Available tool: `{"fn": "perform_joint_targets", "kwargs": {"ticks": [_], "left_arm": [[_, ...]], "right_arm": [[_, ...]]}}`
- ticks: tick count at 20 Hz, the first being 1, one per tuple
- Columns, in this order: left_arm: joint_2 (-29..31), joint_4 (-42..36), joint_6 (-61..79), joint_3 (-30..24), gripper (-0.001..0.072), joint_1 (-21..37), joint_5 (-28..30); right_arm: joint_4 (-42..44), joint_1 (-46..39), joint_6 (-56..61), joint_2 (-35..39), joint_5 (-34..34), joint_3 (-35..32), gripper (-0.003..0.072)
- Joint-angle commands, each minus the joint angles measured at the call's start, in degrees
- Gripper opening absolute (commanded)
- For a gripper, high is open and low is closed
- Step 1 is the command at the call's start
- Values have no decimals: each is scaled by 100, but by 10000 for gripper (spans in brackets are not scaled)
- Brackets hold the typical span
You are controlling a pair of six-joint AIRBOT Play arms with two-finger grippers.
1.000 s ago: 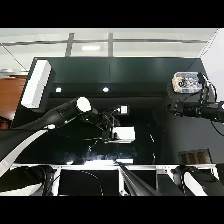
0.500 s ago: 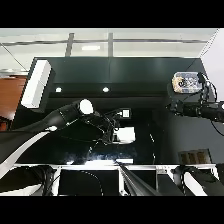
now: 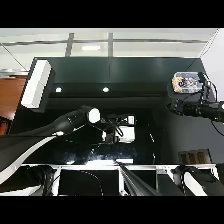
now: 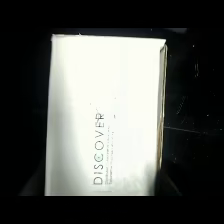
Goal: Fold the box and place the chain.
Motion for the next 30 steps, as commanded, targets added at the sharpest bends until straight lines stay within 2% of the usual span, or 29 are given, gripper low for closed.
{"fn": "perform_joint_targets", "kwargs": {"ticks": [1,3,5,7,10,14,18,23,26,30], "left_arm": [[35,586,-334,92,340,-13,-66],[304,901,-960,168,340,201,-177],[708,1176,-1681,168,340,695,-501],[1080,1342,-2518,146,341,1440,-1062],[1681,1421,-3010,-81,341,2769,-1843],[2636,1421,-3176,-758,341,4559,-2350],[3460,1464,-2964,-1543,341,6356,-2367],[3523,1547,-2450,-1714,341,8502,-2310],[3445,1550,-2035,-1711,341,9280,-2094],[3241,1458,-1812,-1711,341,9506,-1266]], "right_arm": [[0,-4,2,4,-7,4,14],[0,-4,4,4,-2,4,14],[-2,-4,2,4,-4,4,14],[-2,-4,2,4,-20,4,14],[0,-4,2,4,-20,4,14],[2,-4,2,4,-20,4,14],[39,-4,4,4,-20,4,14],[42,-2,7,4,-20,4,14],[44,-2,9,4,-22,4,14],[48,-2,9,4,-22,4,14]]}}
